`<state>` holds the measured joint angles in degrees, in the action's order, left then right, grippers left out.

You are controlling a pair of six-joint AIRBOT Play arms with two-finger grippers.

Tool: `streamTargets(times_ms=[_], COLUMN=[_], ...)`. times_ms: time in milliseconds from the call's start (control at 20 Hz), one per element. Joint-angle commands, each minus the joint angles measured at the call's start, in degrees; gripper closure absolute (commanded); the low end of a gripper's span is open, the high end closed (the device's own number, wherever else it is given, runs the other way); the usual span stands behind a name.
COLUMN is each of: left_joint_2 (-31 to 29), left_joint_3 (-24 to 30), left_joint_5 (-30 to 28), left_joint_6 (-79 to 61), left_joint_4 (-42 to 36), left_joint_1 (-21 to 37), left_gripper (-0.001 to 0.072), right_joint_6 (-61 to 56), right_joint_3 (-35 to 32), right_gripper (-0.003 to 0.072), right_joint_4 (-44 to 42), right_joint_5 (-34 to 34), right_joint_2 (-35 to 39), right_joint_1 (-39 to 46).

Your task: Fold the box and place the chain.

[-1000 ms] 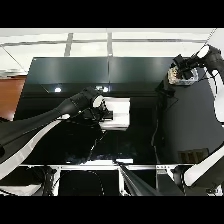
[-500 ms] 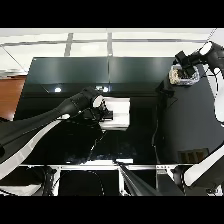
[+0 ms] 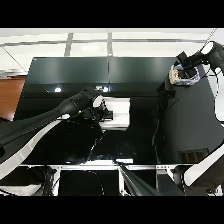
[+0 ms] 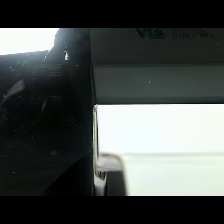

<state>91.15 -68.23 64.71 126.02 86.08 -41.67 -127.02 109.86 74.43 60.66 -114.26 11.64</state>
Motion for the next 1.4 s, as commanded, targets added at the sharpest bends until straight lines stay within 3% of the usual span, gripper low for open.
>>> streamTargets(times_ms=[0, 250, 300, 400, 750, 1100, 1350], left_joint_2=[0.02, 0.02, 0.02, 0.02, 0.02, 0.02, 0.02], left_joint_3=[0.00, 0.00, 0.00, 0.00, 0.00, 0.00, 0.00], left_joint_5=[-0.15, -0.17, -0.22, -0.17, -0.17, -0.20, -0.15], left_joint_6=[0.00, 0.00, 0.00, 0.00, 0.00, 0.00, 0.00], left_joint_4=[0.02, 0.02, 0.02, 0.02, 0.00, 0.02, 0.00], left_joint_1=[0.00, 0.00, 0.00, 0.00, 0.00, 0.00, 0.00], left_gripper=[0.0680, 0.0680, 0.0680, 0.0680, 0.0679, 0.0679, 0.0679], right_joint_6=[-0.72, -0.68, -0.46, 2.78, 17.62, 26.88, 32.76], right_joint_3=[0.04, 0.02, 0.02, 0.07, 0.13, 0.13, 0.13], right_gripper=[0.0195, 0.0195, 0.0307, 0.0677, 0.0674, 0.0675, 0.0675], right_joint_4=[-0.26, -0.52, -0.63, -2.25, -3.45, 1.03, -3.93], right_joint_5=[0.24, 0.76, 0.79, 0.46, 2.84, 5.75, 6.27], right_joint_2=[-1.16, -2.60, -2.78, -2.73, 5.35, 23.87, 36.26], right_joint_1=[0.02, 0.02, 0.02, 0.04, 0.15, -0.28, -0.35])
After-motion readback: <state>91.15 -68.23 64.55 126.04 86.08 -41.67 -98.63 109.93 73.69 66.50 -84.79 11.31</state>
